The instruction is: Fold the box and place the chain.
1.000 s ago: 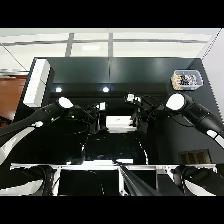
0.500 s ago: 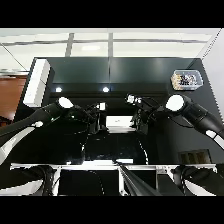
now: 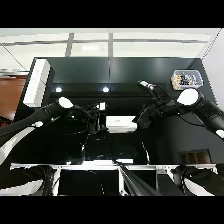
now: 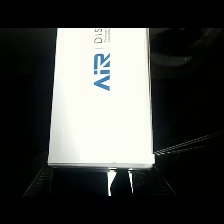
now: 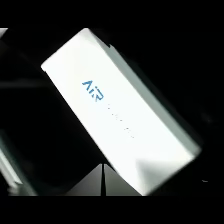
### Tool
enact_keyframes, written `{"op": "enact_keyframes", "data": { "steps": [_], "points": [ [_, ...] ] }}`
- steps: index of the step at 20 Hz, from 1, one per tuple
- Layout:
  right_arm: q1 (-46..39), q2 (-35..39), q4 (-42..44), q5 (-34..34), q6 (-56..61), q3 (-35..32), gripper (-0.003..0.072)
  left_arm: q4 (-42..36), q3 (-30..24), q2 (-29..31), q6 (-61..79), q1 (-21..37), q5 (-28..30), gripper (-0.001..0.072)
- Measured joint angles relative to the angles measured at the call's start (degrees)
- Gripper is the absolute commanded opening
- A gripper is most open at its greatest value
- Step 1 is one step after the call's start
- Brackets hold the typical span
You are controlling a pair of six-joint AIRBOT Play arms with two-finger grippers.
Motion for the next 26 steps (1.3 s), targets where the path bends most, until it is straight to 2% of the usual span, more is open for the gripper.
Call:
{"op": "enact_keyframes", "data": {
  "steps": [3, 6, 10, 17, 18, 19, 20, 23, 26],
  "points": [
    [-0.66, -1.03, 10.12, -2.32, 3.5, -4.42, 0.0007, -0.02, 0.0, 0.0, 0.0, 0.0, -0.02, 0.0469],
    [-0.31, -3.23, 14.27, -6.71, 5.51, -6.78, 0.0007, -0.02, 0.0, 0.0, 0.0, 0.0, -0.07, 0.0468],
    [0.0, -6.23, 13.51, -10.93, 9.38, -7.78, 0.0007, -0.22, 0.0, 0.0, 0.02, 0.0, -0.09, 0.0468],
    [0.04, -7.65, 10.78, -12.24, 12.94, -8.07, 0.0012, -0.22, 0.0, -0.02, 0.02, 0.0, -0.24, 0.0471],
    [-0.04, -7.63, 10.49, -12.0, 13.0, -7.82, 0.0012, -0.22, 0.0, -0.02, 0.04, 0.0, -0.28, 0.0481],
    [-0.37, -7.41, 10.34, -11.19, 13.25, -7.37, 0.0012, -0.22, 0.0, 0.0, 0.04, 0.02, -0.31, 0.058],
    [-0.92, -6.84, 8.98, -9.68, 13.33, -6.62, 0.0012, -0.2, -0.02, 0.07, -0.04, 0.04, -0.33, 0.0711],
    [-4.39, -2.6, 7.69, -3.45, 13.4, -3.45, 0.0012, 0.24, 0.0, 1.4, -0.2, 0.59, -0.5, 0.072],
    [-10.86, 4.74, 2.29, 1.25, 13.42, -1.7, 0.0013, 1.2, 0.28, 4.61, -3.21, 2.05, -1.07, 0.072]
  ]
}}
